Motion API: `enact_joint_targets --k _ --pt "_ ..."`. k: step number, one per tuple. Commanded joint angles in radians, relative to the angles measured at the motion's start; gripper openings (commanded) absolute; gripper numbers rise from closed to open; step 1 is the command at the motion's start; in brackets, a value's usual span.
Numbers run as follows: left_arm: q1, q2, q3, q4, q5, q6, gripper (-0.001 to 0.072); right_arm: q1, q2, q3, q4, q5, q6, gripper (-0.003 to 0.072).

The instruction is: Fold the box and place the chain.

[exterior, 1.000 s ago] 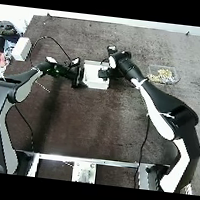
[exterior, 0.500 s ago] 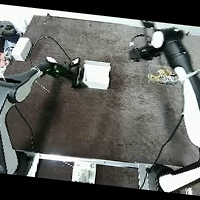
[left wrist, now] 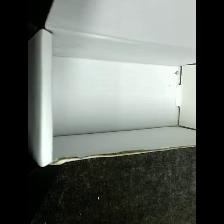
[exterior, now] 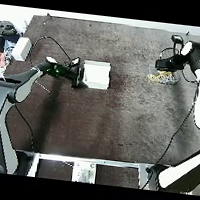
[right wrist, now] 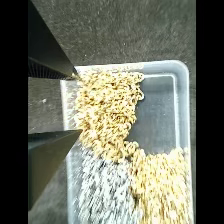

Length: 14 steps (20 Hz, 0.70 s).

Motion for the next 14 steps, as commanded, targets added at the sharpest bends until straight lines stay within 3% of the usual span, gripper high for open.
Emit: enact_joint_targets --k 1,2,3,7,8,14 --pt "0.0 0.0 0.0 0.0 0.0 0.0 0.0404 -0.023 -0.071 0.0 0.08 -0.028 -0.04 0.0331" --pt "0.0 0.0 0.0 0.0 0.0 0.0 0.0404 -0.023 -0.084 0.0 0.083 -0.028 -0.04 0.0296" --pt "0.0 0.0 0.0 0.0 0.0 0.0 0.0404 -0.023 -0.093 0.0 0.083 -0.027 -0.04 0.0188" --pt "0.0 0.0 0.0 0.0 0.0 0.0 0.0404 -0.023 -0.103 0.0 0.095 -0.024 -0.04 0.0194" --pt "0.0 0.0 0.0 0.0 0.0 0.0 0.0404 -0.023 -0.103 0.0 0.099 -0.024 -0.04 0.0246" --pt "0.0 0.0 0.0 0.0 0.0 0.0 0.0404 -0.023 -0.109 0.0 0.117 -0.025 -0.053 0.022"
